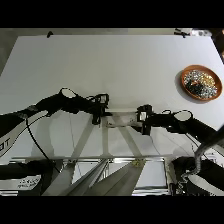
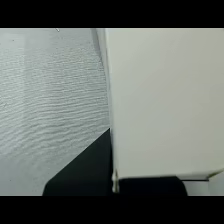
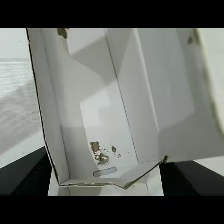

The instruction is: Fold the box and place the chain.

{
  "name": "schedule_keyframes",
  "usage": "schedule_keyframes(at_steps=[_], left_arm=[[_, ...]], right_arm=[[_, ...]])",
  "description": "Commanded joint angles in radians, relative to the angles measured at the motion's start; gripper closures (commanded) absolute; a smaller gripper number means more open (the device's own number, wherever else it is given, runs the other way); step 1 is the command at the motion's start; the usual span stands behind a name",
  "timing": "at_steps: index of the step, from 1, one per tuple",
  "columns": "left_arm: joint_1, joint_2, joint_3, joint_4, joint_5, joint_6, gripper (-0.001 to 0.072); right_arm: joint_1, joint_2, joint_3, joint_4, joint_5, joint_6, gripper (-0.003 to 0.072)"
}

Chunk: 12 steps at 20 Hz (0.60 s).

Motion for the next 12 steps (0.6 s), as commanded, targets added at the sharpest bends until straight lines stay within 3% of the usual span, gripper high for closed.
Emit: schedule_keyframes(at_steps=[1,10,12], left_arm=[[0.0,0.0,0.001,-0.002,0.003,-0.001,0.0699],[0.0,0.0,0.001,-0.002,0.003,-0.001,0.0699],[0.0,0.0,0.001,-0.002,0.003,-0.001,0.0699]], right_arm=[[0.0,-0.037,0.0,0.036,0.031,-0.008,-0.0001],[-0.035,-0.085,0.0,0.06,0.024,-0.011,0.0056],[-0.048,-0.085,0.0,0.061,0.025,-0.015,0.0144]])
